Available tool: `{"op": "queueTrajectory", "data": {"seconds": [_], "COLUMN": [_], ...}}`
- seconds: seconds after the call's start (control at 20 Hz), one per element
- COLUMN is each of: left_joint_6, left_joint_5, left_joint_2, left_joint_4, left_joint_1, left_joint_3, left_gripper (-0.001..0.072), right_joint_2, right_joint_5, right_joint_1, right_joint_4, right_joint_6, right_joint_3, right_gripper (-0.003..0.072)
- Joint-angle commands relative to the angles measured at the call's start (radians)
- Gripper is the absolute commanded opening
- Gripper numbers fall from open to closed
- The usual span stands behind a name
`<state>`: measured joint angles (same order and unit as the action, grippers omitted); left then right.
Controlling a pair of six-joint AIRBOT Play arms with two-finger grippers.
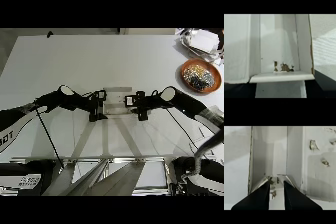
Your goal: Fold the box and place the chain.
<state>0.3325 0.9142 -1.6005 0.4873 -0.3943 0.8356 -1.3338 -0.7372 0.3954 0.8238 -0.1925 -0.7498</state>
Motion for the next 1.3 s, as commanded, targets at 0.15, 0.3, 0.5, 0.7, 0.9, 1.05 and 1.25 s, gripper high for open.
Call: {"op": "queueTrajectory", "data": {"seconds": [0.15, 0.3, 0.5, 0.7, 0.9, 1.05, 1.25], "left_joint_6": [0.0, 0.0, 0.0, 0.0, 0.0, 0.0, 0.0], "left_joint_5": [-0.001, -0.001, -0.001, -0.001, -0.001, 0.0, 0.001], "left_joint_2": [0.0, 0.0, 0.0, 0.0, 0.0, 0.0, 0.0], "left_joint_4": [0.0, -0.001, 0.0, 0.0, 0.0, 0.0, -0.001], "left_joint_1": [0.0, 0.0, 0.0, 0.0, 0.0, 0.0, 0.0], "left_joint_3": [0.0, 0.0, 0.0, 0.0, 0.0, 0.0, 0.0], "left_gripper": [0.0182, 0.0182, 0.0182, 0.0182, 0.0182, 0.0182, 0.0182], "right_joint_2": [-0.011, 0.021, 0.148, 0.244, 0.249, 0.228, 0.125], "right_joint_5": [0.024, 0.014, -0.146, -0.321, -0.333, -0.316, -0.263], "right_joint_1": [0.016, -0.005, -0.128, -0.253, -0.321, -0.341, -0.34], "right_joint_4": [-0.013, 0.066, 0.178, 0.187, 0.317, 0.346, 0.304], "right_joint_6": [0.013, 0.163, 0.415, 0.753, 1.106, 1.216, 1.262], "right_joint_3": [0.0, 0.0, 0.0, 0.0, 0.001, 0.012, 0.017], "right_gripper": [0.018, 0.018, 0.0176, 0.0152, 0.0066, 0.0015, 0.0015]}}
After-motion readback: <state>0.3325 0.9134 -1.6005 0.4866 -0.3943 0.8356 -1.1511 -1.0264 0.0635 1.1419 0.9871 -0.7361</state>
